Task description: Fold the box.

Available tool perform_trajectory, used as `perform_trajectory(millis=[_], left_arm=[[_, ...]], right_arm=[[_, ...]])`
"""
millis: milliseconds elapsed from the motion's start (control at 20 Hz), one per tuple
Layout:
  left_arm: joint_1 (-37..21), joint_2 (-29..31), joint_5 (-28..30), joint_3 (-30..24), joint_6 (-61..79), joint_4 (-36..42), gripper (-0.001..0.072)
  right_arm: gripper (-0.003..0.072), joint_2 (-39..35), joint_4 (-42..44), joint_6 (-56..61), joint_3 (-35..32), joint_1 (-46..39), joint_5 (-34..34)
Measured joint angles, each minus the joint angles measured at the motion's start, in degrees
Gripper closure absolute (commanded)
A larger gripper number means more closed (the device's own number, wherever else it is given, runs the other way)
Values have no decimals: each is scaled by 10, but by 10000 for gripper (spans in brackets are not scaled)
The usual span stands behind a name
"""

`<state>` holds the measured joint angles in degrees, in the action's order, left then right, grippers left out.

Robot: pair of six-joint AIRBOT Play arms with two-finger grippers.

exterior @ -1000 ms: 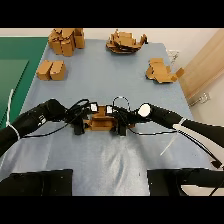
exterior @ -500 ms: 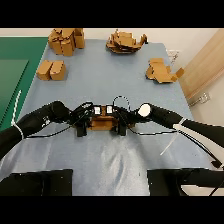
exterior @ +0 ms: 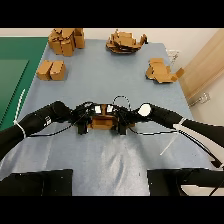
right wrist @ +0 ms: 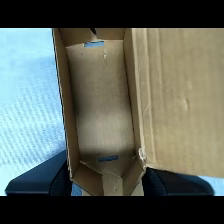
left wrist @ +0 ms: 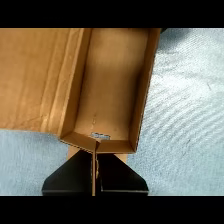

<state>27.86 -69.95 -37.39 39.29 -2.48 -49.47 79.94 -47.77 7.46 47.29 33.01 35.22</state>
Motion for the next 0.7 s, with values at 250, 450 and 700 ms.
perform_trajectory(millis=[250, 450, 700], left_arm=[[0, 0, -13, 0, 33, 34, 672], [0, 0, -17, 0, 49, 44, 672], [0, -12, -20, 0, 61, 51, 632]], right_arm=[[298, 0, 0, -1, 0, 0, 3], [298, 0, 0, -1, 0, 0, 3], [298, 0, 0, -1, 0, 0, 3]])
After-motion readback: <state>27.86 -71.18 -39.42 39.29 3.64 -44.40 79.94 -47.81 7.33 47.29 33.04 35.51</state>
